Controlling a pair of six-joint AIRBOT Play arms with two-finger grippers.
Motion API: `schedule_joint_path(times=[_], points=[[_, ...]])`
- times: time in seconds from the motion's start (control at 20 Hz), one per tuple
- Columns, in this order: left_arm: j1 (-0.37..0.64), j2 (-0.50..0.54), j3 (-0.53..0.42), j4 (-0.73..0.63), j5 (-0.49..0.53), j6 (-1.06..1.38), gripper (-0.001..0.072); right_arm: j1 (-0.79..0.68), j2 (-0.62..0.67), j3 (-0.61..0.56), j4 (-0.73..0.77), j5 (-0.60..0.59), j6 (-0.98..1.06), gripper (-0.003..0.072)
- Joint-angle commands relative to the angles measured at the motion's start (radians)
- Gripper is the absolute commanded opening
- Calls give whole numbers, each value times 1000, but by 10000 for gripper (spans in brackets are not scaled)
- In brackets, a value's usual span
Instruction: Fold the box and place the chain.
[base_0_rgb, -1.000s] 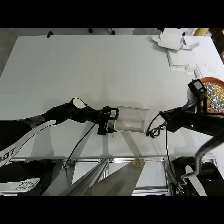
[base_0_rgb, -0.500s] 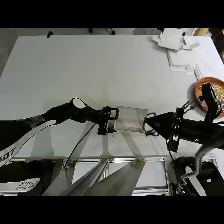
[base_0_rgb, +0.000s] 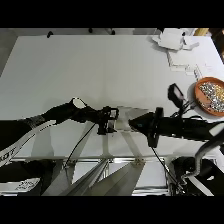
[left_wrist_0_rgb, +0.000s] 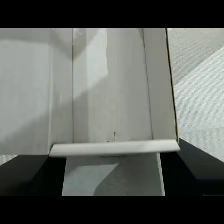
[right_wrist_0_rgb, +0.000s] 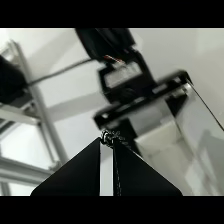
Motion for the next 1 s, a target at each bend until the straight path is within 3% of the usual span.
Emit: schedule_joint_path(times=[0.0, 0.2, 0.25, 0.4, 0.55, 0.7, 0.85, 0.95], points=[[0, 1, 0, 0, 0, 0, 254, 42, -151, 1, -136, -119, 120, 28], [1, 1, 0, 0, 0, 0, 254, 40, -198, 17, -232, -120, 125, 281], [0, 1, 0, 0, 0, 0, 254, 31, -190, 48, -287, -72, 125, 307], [0, 1, 0, 0, 0, 0, 254, -37, -163, 199, -550, 174, 54, 297], [1, 1, 0, 0, 0, 0, 254, -145, -141, 240, -741, 291, -234, 297], [0, 1, 0, 0, 0, 0, 254, -256, -162, 213, -773, 277, -553, 296], [0, 1, 0, 0, 0, 0, 254, -294, -227, 157, -751, 179, -726, 289], [0, 1, 0, 0, 0, 0, 254, -294, -306, 137, -681, 131, -842, 236]])
